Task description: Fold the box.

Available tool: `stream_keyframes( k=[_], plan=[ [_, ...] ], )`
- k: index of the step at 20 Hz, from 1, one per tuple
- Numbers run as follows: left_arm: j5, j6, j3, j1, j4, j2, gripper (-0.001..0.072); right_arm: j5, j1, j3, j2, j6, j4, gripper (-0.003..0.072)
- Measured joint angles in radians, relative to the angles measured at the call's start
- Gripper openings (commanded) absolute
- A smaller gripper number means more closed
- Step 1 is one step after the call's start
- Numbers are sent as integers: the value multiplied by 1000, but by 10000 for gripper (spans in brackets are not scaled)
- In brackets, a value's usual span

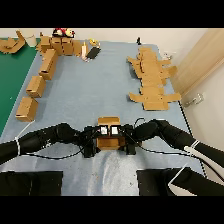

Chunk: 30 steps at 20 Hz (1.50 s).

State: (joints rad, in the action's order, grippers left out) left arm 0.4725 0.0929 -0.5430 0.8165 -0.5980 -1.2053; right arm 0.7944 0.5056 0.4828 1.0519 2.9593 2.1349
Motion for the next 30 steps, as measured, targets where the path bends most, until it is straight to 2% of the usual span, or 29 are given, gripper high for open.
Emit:
stream_keyframes(
  k=[19,20,21,30],
  plan=[
    [-1,0,0,0,0,0,449,0,0,0,0,0,-3,504],
    [-1,0,0,0,0,0,448,1,0,0,0,0,-3,573],
    [-1,1,0,0,0,0,449,4,0,0,0,0,-3,708],
    [-2,0,0,0,0,0,448,60,0,10,-13,-73,-31,709]
  ],
)
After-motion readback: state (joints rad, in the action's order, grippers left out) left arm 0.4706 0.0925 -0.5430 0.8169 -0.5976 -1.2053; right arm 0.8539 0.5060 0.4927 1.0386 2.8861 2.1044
